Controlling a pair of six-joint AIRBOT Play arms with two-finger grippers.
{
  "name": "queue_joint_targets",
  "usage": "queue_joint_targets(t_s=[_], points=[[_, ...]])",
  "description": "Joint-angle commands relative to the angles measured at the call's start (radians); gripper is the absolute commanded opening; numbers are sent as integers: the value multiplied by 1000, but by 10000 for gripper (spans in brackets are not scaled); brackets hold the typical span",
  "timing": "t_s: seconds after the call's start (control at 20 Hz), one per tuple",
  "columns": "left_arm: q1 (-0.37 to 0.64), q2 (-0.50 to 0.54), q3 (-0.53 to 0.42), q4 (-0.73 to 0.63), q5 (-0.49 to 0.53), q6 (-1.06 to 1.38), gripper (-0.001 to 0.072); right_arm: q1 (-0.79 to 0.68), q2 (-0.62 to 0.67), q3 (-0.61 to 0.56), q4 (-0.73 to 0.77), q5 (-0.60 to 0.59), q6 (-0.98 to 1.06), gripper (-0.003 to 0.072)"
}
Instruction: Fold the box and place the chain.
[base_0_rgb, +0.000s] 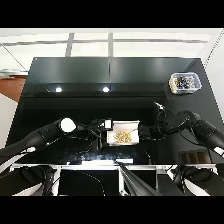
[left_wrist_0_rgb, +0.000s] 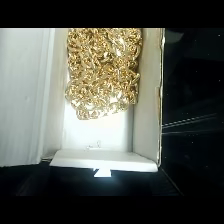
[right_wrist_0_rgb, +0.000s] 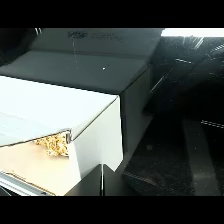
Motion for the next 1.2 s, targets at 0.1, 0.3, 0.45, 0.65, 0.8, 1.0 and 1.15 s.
queue_joint_targets(t_s=[0.1, 0.3, 0.45, 0.65, 0.8, 1.0, 1.15], points=[[-1, -1, 0, 1, -14, 26, 693, 0, -1, 0, -1, 0, 0, 21], [-1, -1, 0, 0, -47, 68, 674, 1, -1, 0, 0, 0, 0, 21], [-1, -1, 0, 1, -45, 76, 674, 1, -1, 0, 3, 0, 0, 20], [-1, -6, 0, -7, -42, 73, 676, 1, -1, 0, 4, 0, 0, 21], [-1, -25, 0, -66, -27, 74, 684, 1, -1, 0, 4, 0, 0, 21], [-1, -25, 0, -71, -14, 74, 684, 1, -1, 0, 4, 0, 0, 21], [-1, -25, 0, -71, -15, 74, 684, 1, -1, 0, 4, 0, 0, 21]])
